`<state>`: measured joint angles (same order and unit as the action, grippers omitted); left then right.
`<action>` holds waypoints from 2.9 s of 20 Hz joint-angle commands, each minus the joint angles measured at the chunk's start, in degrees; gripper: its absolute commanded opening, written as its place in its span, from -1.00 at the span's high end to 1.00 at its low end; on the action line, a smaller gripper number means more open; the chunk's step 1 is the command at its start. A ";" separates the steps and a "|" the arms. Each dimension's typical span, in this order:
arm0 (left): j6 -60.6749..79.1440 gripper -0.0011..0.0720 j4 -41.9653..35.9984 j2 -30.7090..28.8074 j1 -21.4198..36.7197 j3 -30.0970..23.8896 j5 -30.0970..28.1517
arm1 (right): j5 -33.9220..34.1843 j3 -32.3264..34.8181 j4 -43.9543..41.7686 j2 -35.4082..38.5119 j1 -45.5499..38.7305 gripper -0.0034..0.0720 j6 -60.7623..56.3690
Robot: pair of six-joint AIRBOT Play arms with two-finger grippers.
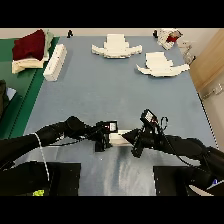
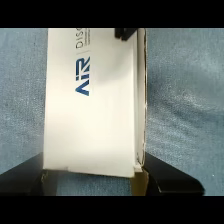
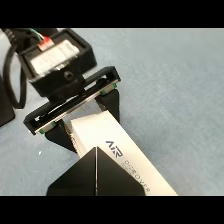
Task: Fold the box.
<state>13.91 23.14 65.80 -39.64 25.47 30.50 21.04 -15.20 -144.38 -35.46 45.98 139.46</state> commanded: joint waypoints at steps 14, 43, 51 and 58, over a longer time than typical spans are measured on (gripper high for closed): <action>0.00 -0.31 0.00 -0.02 0.00 0.00 0.00 | -4.42 4.46 -0.87 -6.73 3.06 0.90 -1.86; 0.00 -0.31 0.02 -0.02 0.00 0.00 0.00 | -4.92 2.58 0.24 -5.60 2.91 0.90 -1.88; 0.00 -0.31 0.02 -0.02 0.00 0.00 0.00 | 0.85 -8.48 9.73 -6.97 -3.26 0.80 -7.39; 0.00 -0.31 0.00 -0.02 0.00 0.02 0.00 | 39.23 -31.82 40.87 -22.69 -22.32 0.90 -32.48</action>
<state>13.89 23.14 65.80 -39.64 25.47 30.52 40.45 -36.99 -115.39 -51.48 31.05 116.42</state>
